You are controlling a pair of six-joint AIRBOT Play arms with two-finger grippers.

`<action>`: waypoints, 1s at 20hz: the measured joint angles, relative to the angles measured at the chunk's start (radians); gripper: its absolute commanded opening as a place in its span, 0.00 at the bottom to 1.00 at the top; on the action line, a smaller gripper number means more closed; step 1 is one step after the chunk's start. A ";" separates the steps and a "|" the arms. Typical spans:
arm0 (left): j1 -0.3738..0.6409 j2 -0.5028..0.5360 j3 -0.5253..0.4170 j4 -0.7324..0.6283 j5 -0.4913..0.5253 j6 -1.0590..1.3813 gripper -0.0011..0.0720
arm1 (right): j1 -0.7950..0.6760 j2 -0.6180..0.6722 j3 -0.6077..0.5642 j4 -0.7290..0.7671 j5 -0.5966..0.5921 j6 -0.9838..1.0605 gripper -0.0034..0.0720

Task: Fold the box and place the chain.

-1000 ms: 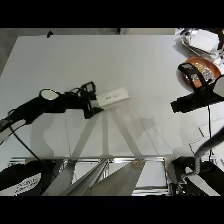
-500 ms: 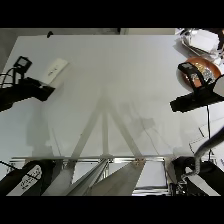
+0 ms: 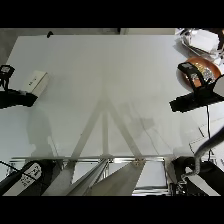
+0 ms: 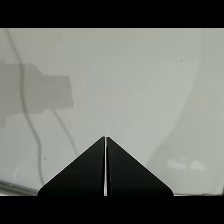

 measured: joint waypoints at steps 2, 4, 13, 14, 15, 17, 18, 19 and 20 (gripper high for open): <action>0.003 -0.021 0.000 0.031 -0.011 -0.029 0.05 | 0.000 0.000 0.000 0.000 0.000 0.000 0.07; 0.006 -0.038 0.000 0.050 -0.027 -0.046 0.19 | 0.000 0.000 0.000 0.000 0.000 0.000 0.07; 0.007 -0.059 0.001 0.079 -0.072 -0.082 0.96 | 0.000 0.000 0.000 0.000 0.000 0.000 0.07; 0.008 -0.058 0.001 0.082 -0.074 -0.085 0.96 | 0.000 0.000 0.000 0.000 0.000 0.000 0.07; 0.008 -0.051 0.001 0.082 -0.076 -0.087 0.96 | 0.000 0.000 0.000 0.000 0.000 0.000 0.07; 0.008 -0.026 0.001 0.083 -0.074 -0.089 0.96 | 0.000 0.000 0.000 0.000 0.000 0.000 0.07; 0.007 -0.007 0.001 0.083 -0.069 -0.089 0.96 | 0.000 0.000 0.000 0.000 0.000 0.000 0.07; 0.007 0.018 0.001 0.084 -0.063 -0.089 0.96 | 0.000 0.000 0.000 0.000 0.000 0.000 0.07; 0.006 0.044 0.001 0.085 -0.055 -0.089 0.96 | 0.000 0.000 0.000 0.000 0.000 0.000 0.07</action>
